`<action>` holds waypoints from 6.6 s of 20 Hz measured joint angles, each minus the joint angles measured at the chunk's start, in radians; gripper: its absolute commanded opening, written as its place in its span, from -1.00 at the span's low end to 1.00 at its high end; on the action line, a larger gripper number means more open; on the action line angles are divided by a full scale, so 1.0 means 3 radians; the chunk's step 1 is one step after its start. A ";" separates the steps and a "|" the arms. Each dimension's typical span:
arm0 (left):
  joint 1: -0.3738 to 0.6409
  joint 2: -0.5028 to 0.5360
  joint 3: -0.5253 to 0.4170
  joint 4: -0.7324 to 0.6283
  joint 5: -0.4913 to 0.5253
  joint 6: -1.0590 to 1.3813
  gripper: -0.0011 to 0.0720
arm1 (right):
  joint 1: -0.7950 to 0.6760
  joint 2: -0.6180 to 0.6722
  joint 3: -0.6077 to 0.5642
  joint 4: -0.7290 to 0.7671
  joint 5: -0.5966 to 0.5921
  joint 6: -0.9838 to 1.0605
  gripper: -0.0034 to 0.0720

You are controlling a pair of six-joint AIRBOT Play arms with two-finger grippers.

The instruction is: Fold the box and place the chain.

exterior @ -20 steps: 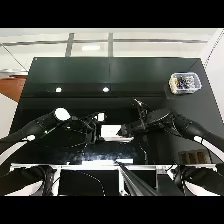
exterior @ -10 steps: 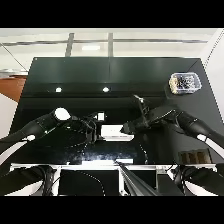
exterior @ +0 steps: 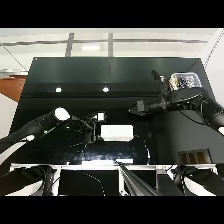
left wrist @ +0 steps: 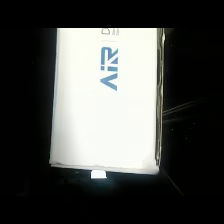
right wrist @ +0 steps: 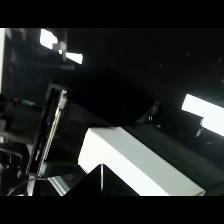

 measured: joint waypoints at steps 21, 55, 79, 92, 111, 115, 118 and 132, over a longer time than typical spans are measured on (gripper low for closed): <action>-0.0601 0.0057 0.0626 0.0374 0.0251 -0.0837 0.96 | -0.0233 0.0015 0.0032 -0.0017 -0.0081 -0.0028 -0.86; -0.0730 -0.0158 0.0777 0.0512 -0.0055 -0.1184 0.96 | -0.0233 0.0015 0.0032 -0.0093 -0.0072 -0.0028 -0.86; -0.0537 -0.0203 0.0802 0.1404 0.0161 -0.1681 0.24 | -0.0540 0.0019 0.0032 -0.0090 0.0017 -0.0025 -0.85; 0.2429 -0.0889 0.2076 0.1589 0.0524 -0.3092 0.24 | -0.0637 0.0019 0.0032 -0.0089 0.0047 -0.0024 -0.86; 0.2852 -0.1857 0.4317 0.2032 -0.0828 -0.3866 -0.55 | -0.0645 0.0019 0.0121 -0.0135 0.0088 0.0011 -0.86; 0.2829 -0.1648 0.4804 0.2037 -0.1825 -0.4332 -0.90 | -0.0692 0.0098 0.0589 -0.0809 -0.0102 0.0226 -0.86; 0.2678 -0.1047 0.4170 0.2076 -0.1960 -0.4582 -0.89 | -0.0708 0.0378 0.0755 -0.1831 -0.0069 0.0849 -0.86; 0.1848 0.1993 0.0036 0.2140 -0.0257 -0.4746 -0.88 | -0.0613 0.1085 -0.0521 -0.3082 0.0898 0.1648 -0.86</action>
